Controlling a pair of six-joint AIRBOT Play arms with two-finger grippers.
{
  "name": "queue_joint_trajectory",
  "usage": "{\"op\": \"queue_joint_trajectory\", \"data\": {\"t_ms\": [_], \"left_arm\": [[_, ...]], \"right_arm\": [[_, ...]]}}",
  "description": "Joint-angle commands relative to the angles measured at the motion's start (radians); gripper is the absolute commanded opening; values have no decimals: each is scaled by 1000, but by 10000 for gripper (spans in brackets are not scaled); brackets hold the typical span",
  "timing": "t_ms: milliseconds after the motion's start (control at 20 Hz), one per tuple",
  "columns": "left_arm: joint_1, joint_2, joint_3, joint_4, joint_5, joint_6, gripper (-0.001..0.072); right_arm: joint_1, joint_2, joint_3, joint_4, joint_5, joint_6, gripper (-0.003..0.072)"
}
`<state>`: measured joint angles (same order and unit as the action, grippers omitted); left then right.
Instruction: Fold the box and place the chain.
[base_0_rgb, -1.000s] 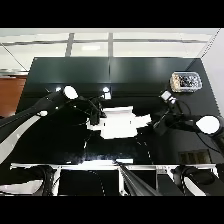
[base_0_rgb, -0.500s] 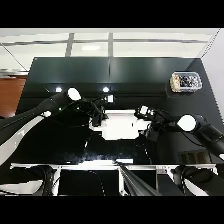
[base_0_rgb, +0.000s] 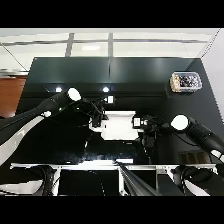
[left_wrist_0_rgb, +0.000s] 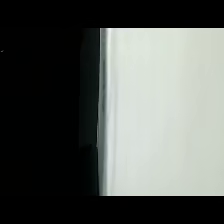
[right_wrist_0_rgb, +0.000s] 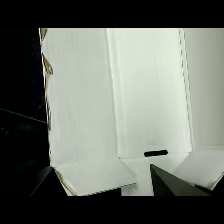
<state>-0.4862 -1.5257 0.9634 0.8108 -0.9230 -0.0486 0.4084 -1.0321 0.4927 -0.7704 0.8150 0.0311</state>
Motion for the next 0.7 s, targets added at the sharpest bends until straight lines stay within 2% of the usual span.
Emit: {"op": "queue_joint_trajectory", "data": {"t_ms": [0,250,400,650], "left_arm": [[0,0,0,1,2,0,27],[0,0,0,1,3,0,27],[1,0,0,0,2,0,27],[0,0,0,0,-5,0,27]], "right_arm": [[8,-6,-1,94,-40,-41,719],[3,-6,31,114,-89,-47,719],[0,-5,47,100,-166,-47,719],[-75,-5,53,109,-173,-47,719]]}}
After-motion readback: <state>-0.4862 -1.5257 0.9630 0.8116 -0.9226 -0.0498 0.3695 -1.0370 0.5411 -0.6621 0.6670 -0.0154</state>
